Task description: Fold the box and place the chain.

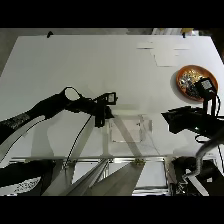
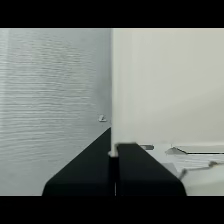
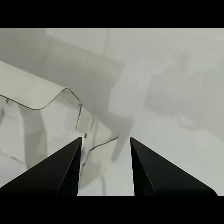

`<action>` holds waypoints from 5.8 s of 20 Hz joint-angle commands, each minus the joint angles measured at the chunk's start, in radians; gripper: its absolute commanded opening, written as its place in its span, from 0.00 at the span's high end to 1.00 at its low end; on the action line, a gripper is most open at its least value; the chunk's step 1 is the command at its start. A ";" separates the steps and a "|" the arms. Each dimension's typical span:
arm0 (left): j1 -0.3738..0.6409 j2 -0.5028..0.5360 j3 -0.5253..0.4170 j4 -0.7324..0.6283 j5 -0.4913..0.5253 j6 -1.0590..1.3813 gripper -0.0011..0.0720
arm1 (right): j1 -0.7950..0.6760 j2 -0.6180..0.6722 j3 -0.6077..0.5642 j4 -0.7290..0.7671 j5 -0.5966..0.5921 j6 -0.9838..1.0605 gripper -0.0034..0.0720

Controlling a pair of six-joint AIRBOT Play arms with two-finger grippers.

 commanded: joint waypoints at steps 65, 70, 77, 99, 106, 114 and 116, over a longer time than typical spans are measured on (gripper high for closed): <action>-0.001 -0.152 0.211 0.318 -0.140 -0.257 0.98 | 0.001 0.000 -0.006 -0.006 0.030 -0.080 0.50; -0.001 -0.152 0.211 0.332 -0.139 -0.257 0.98 | 0.001 0.000 -0.006 -0.008 0.031 -0.080 0.50; -0.001 -0.152 0.211 0.330 -0.142 -0.257 0.97 | 0.001 0.000 -0.006 -0.006 0.037 -0.142 0.50; -0.001 -0.152 0.211 0.330 -0.147 -0.257 0.97 | 0.374 -0.390 -0.185 0.192 -0.278 -1.197 0.13; -0.001 -0.152 0.211 0.329 -0.147 -0.257 0.97 | 0.470 -0.442 -0.285 0.083 -0.533 -1.197 0.02; -0.001 -0.152 0.211 0.327 -0.147 -0.257 0.97 | 0.453 -0.481 -0.257 0.073 -0.584 -1.194 0.04; -0.001 -0.152 0.211 0.327 -0.146 -0.257 0.97 | 0.420 -0.480 -0.232 0.097 -0.532 -1.194 0.06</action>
